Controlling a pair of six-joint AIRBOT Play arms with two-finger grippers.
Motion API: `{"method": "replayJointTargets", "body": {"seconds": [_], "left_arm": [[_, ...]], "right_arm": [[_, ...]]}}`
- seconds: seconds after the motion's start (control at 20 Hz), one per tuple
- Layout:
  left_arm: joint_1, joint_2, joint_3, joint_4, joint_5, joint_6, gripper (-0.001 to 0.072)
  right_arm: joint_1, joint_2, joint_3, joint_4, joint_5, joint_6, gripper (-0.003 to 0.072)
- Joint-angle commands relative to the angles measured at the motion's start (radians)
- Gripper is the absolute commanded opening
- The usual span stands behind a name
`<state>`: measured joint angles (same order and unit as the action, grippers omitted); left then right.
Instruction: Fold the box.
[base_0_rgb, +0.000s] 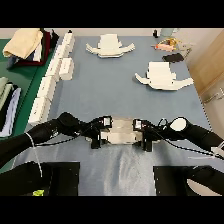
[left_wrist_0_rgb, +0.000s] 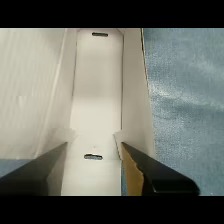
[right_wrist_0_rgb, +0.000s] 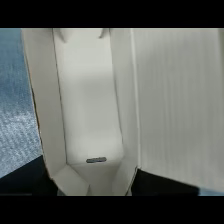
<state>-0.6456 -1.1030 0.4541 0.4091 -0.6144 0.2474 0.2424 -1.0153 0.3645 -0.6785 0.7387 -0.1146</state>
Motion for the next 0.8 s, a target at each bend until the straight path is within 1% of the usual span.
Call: {"method": "replayJointTargets", "body": {"seconds": [0.0,0.15,0.2,0.25,0.3,0.4,0.45,0.55,0.65,0.75], "left_arm": [[-0.003,-0.011,0.000,-0.024,0.010,-0.009,0.0624],[0.000,-0.011,0.000,-0.019,0.014,-0.051,0.0621],[0.006,-0.007,0.000,-0.006,0.013,-0.090,0.0529],[0.012,0.003,0.000,0.033,0.012,-0.159,0.0249],[0.019,0.026,0.000,0.109,0.010,-0.249,0.0014],[0.037,0.096,0.001,0.288,-0.006,-0.531,0.0014],[0.051,0.145,0.002,0.385,-0.038,-0.679,0.0014],[0.101,0.270,0.012,0.552,-0.140,-1.003,0.0014],[0.177,0.393,0.012,0.663,-0.249,-1.302,0.0014],[0.275,0.479,0.009,0.740,-0.337,-1.569,0.0014]], "right_arm": [[0.000,0.000,0.001,0.002,0.001,0.001,0.0502],[0.000,0.000,0.001,0.002,0.001,0.001,0.0502],[0.000,0.000,0.001,0.002,0.001,0.001,0.0502],[0.000,0.000,0.001,0.002,0.001,0.001,0.0502],[0.000,0.000,0.001,0.002,0.001,0.001,0.0502],[0.000,0.000,0.001,0.002,0.001,0.001,0.0502],[0.000,0.000,0.001,0.002,0.001,0.001,0.0502],[0.000,0.000,0.001,0.002,0.001,0.001,0.0502],[0.000,0.000,0.001,0.002,0.001,0.001,0.0502],[0.000,0.000,0.001,0.002,0.001,0.001,0.0502]]}}
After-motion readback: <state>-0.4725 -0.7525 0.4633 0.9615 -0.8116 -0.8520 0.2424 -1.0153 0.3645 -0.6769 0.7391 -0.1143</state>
